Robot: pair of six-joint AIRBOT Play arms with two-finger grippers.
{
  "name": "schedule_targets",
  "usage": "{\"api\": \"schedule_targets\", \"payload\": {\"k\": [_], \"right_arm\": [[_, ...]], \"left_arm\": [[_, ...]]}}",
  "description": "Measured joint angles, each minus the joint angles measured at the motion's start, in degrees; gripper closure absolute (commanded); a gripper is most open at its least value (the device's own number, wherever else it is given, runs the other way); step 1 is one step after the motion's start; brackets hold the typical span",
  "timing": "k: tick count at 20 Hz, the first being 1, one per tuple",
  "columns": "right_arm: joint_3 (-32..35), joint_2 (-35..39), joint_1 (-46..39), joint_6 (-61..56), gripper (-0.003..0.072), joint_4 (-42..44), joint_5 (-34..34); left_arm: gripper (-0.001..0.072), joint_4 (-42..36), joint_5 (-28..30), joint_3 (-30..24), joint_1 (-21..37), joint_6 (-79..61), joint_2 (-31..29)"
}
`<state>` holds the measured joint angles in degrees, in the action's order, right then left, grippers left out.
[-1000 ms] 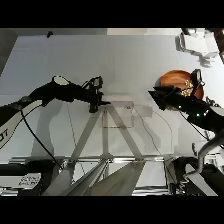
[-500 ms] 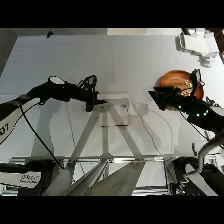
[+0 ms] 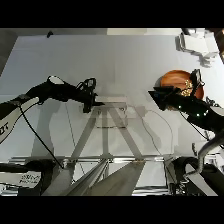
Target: Fold the box and place the chain.
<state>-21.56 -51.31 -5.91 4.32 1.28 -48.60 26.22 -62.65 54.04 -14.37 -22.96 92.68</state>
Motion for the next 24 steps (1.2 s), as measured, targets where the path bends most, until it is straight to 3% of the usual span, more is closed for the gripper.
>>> {"api": "schedule_targets", "payload": {"k": [24], "right_arm": [[0.0, 0.0, 0.0, 0.0, 0.0293, 0.3, -1.5]], "left_arm": [[0.0702, -4.7, 2.4, 0.0, 0.2, -2.5, 2.7]]}}
